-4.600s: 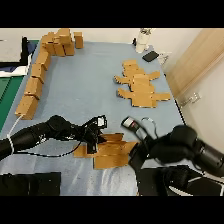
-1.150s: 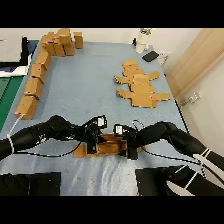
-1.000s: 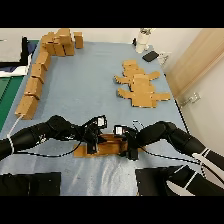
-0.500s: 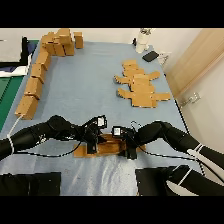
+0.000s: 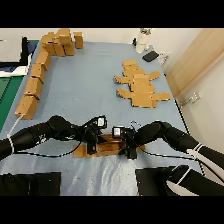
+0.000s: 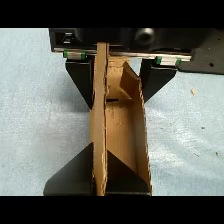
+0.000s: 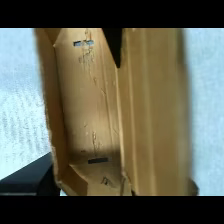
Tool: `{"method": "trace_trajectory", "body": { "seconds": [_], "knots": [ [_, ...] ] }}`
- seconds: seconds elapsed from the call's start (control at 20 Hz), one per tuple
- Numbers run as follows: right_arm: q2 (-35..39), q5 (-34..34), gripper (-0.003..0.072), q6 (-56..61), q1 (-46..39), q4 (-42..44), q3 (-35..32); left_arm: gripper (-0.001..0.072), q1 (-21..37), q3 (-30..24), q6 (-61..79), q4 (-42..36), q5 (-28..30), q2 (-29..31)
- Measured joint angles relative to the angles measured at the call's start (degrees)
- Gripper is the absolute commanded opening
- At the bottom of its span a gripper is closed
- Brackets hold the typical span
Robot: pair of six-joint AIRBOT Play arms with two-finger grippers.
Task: Fold the box.
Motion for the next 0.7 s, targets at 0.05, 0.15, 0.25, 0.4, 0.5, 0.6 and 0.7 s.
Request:
{"method": "trace_trajectory", "body": {
  "seconds": [0.05, 0.15, 0.25, 0.4, 0.5, 0.6, 0.7],
  "knots": [
    [0.00, -0.04, 0.0494, 0.00, 0.00, 0.00, -0.04, 0.0009, -0.04, 0.00, 0.00, 0.00, 0.02, 0.00],
    [0.00, 0.02, 0.0493, -0.02, -0.02, -0.02, -0.26, 0.0010, -0.04, 0.00, 0.00, 0.00, 0.04, 0.00],
    [0.02, 0.04, 0.0488, -0.04, -0.02, -0.13, -0.52, 0.0010, -0.04, 0.00, 0.00, 0.00, 0.07, 0.00],
    [0.02, 0.09, 0.0456, -0.07, -0.04, -0.17, -0.70, 0.0010, -0.04, 0.00, 0.00, -0.28, 0.28, 0.00],
    [0.04, 0.09, 0.0456, -0.07, -0.07, -0.33, -0.74, 0.0010, -0.04, 0.00, 0.00, -0.72, 0.46, 0.00],
    [0.04, 0.11, 0.0456, -0.07, -0.07, -0.42, -0.81, 0.0009, -0.04, -0.02, 0.00, -1.03, 0.52, 0.00],
    [0.07, 0.17, 0.0456, -0.07, -0.07, -0.46, -0.85, 0.0010, -0.02, -0.02, 0.00, -1.27, 0.61, 0.00]
  ]
}}
